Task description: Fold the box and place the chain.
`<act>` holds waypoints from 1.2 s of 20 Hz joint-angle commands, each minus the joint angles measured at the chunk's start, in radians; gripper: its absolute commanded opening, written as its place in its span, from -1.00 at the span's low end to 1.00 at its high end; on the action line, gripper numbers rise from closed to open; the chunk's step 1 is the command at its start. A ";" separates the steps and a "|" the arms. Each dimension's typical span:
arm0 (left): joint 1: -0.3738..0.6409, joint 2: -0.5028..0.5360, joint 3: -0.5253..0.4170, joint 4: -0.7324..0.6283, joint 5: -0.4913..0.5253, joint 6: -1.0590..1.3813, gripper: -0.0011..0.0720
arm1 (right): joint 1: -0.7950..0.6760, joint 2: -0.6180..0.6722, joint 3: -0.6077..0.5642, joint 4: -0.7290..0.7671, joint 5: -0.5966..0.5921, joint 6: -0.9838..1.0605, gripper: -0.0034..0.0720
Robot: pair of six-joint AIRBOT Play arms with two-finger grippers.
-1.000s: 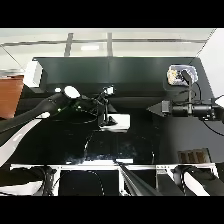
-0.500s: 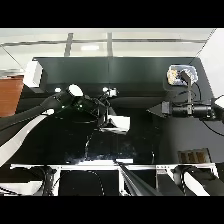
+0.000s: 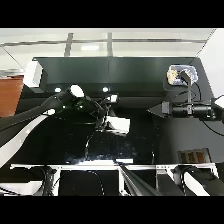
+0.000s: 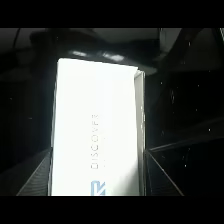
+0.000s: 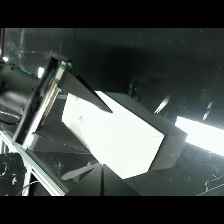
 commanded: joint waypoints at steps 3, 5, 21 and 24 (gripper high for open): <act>-0.048 -0.003 0.000 0.064 0.085 0.034 0.98 | 0.000 0.000 0.000 0.000 0.000 0.000 -0.88; -0.089 -0.003 0.000 0.068 0.146 0.031 0.98 | 0.000 0.000 -0.001 0.000 0.000 0.001 -0.88; 0.048 0.192 0.024 0.497 0.198 -0.789 -0.19 | 0.000 0.000 -0.001 -0.031 0.001 0.000 -0.88; 0.303 0.277 0.011 0.684 0.114 -1.074 -0.19 | 0.000 0.000 -0.001 -0.048 0.000 0.000 -0.88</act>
